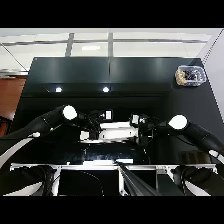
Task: Fold the box and place the chain.
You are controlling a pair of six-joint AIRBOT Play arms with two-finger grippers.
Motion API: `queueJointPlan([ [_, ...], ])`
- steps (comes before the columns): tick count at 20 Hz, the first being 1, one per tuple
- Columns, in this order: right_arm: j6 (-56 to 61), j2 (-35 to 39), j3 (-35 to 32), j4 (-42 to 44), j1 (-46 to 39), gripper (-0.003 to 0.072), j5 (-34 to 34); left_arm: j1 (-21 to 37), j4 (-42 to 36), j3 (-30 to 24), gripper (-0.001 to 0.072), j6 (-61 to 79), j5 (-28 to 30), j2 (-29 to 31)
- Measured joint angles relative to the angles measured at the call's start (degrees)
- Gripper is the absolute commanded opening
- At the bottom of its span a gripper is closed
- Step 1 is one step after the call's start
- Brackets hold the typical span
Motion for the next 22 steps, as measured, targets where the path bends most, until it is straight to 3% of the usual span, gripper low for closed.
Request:
queueJointPlan([
  [7,-7.61,-3.91,-1.86,1.53,0.00,0.0705,1.81,-0.02,0.00,0.00,0.0027,0.17,-0.04,-0.02],
  [22,-11.56,-6.67,-2.40,2.45,0.72,0.0704,-3.37,-0.02,0.00,0.00,0.0027,-0.04,0.00,-0.02],
])
